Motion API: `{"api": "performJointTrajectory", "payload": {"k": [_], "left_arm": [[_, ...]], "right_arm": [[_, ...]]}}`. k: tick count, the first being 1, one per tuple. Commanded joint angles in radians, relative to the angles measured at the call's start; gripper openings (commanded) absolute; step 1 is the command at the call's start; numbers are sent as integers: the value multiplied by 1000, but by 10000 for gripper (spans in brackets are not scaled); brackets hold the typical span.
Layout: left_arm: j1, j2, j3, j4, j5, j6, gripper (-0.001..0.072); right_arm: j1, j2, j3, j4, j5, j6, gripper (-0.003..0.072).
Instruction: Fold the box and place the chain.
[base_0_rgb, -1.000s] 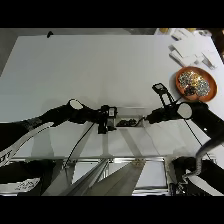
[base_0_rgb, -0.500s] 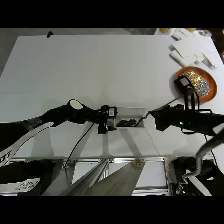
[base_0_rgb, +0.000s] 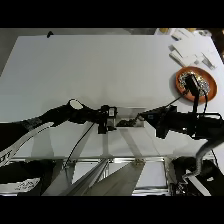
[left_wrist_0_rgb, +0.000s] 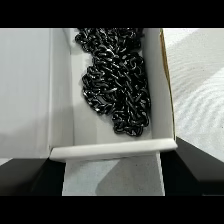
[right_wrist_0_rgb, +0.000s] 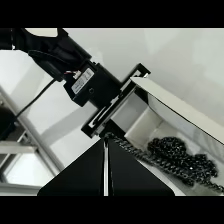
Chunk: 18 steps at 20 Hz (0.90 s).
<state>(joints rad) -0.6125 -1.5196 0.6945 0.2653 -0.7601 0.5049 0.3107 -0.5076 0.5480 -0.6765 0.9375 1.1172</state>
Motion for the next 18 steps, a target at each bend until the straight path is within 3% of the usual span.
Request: {"api": "performJointTrajectory", "payload": {"k": [1, 5, 8, 9, 11, 12, 14, 18], "left_arm": [[0, 0, -1, 0, 0, 0, 9], [0, 0, -1, 0, 0, 0, 9], [0, 0, -1, 0, 0, 0, 9], [0, 0, -1, 0, 0, 0, 9], [0, 0, -1, 0, 0, 0, 9], [0, 0, -1, 0, 0, 0, 9], [0, 0, -1, 0, 0, 0, 9], [0, 0, -1, 0, 0, 0, 9]], "right_arm": [[15, -92, 0, 23, -8, -66, 18], [91, -265, 0, -55, -18, -105, 32], [101, -337, 1, -101, -5, -105, 266], [100, -332, 10, -103, 0, -105, 273], [93, -320, 74, -142, 25, -80, 252], [71, -322, 118, -169, 46, -51, 201], [-18, -322, 199, -222, 49, 16, 15], [-217, -331, 240, -267, 9, 74, 18]]}}
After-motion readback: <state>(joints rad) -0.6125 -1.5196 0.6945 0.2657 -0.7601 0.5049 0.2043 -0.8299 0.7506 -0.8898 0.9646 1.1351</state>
